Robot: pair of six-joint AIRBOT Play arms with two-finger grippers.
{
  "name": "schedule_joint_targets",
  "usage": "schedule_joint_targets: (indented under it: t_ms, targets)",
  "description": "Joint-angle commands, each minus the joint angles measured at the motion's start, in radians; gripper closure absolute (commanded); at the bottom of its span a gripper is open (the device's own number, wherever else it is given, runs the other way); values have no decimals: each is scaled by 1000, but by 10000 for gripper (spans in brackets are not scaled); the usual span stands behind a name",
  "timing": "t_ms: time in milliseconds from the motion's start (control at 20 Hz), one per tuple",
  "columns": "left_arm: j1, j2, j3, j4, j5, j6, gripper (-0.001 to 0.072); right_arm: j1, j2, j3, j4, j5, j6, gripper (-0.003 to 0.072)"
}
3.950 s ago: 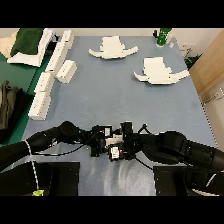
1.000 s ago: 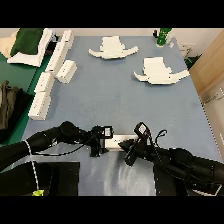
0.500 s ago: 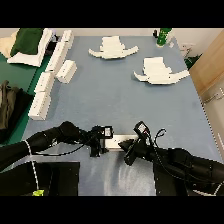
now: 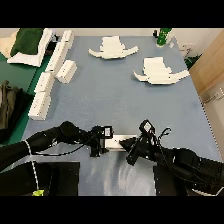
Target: Fold the box.
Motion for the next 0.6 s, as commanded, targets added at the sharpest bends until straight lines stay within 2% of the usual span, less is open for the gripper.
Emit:
schedule_joint_targets:
  t_ms: [0,150,300,400,550]
  targets:
    - [0,-1,0,0,1,0,244,-27,30,30,-37,-63,-2,681]
    - [0,-1,0,0,0,0,244,-101,28,129,-149,-299,-1,681]
    - [0,-1,0,0,0,0,245,-251,6,312,-269,-664,11,681]
    - [0,-1,0,0,1,0,244,-362,-51,454,-348,-889,35,681]
    - [0,-1,0,0,1,0,244,-510,-204,640,-408,-1153,113,681]
